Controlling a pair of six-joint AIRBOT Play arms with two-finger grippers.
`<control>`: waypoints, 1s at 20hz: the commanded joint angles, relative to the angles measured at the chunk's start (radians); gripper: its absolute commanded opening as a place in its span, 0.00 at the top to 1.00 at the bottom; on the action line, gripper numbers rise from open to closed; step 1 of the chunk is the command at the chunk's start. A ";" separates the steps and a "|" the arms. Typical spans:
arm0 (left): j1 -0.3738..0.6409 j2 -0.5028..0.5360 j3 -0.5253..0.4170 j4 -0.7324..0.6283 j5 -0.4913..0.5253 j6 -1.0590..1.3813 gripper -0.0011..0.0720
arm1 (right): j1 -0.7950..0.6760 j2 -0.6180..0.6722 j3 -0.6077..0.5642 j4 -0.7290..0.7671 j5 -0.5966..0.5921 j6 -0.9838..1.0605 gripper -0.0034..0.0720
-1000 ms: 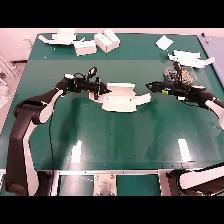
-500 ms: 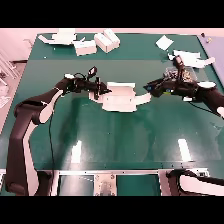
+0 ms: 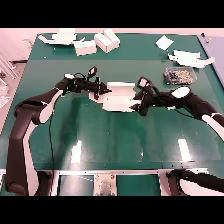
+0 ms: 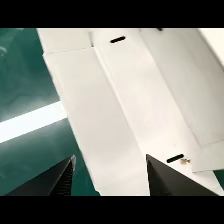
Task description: Fold the box and place the chain.
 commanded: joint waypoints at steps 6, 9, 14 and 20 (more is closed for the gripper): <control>0.000 0.000 0.000 0.000 0.000 0.000 0.96 | 0.085 0.000 -0.080 -0.129 -0.174 -0.060 0.20; 0.000 0.000 0.000 0.000 0.000 0.000 0.96 | 0.091 -0.006 -0.080 -0.129 -0.174 -0.060 0.20; 0.000 0.000 0.000 0.000 0.000 0.000 0.96 | 0.092 -0.072 -0.080 -0.083 -0.243 -0.064 0.20; 0.000 0.000 0.000 0.000 -0.001 0.000 0.96 | 0.090 -0.082 -0.064 -0.058 -0.380 -0.106 0.20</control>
